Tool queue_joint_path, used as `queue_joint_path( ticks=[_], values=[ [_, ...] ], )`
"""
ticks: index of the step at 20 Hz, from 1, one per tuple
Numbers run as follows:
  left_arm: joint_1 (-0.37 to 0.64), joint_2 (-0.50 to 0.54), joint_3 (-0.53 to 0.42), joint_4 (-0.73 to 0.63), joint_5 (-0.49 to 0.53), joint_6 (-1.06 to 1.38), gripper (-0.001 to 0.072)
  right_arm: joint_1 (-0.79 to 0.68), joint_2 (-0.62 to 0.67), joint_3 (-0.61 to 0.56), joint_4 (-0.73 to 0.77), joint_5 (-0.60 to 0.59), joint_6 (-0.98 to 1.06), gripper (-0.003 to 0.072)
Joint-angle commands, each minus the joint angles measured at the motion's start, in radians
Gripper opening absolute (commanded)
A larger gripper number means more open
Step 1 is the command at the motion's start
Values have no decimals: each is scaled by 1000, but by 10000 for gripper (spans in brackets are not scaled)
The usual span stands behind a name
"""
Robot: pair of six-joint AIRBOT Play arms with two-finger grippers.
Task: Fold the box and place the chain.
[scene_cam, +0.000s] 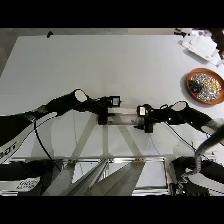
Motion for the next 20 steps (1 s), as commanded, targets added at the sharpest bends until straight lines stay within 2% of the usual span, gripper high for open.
queue_joint_path(
  ticks=[1, 3, 9, 20],
  values=[
    [0, 1, 0, 0, 0, 1, 13, 0, 3, 1, 1, -1, -3, 615],
    [0, 1, 0, 0, 0, 1, 13, 0, 3, 1, 10, 15, 5, 696],
    [0, 1, 0, 0, 0, 1, 13, -76, 3, 1, 65, 98, 3, 700],
    [0, 1, 0, 0, 0, 1, 13, -47, -5, 0, 101, 95, -7, 689]
  ],
)
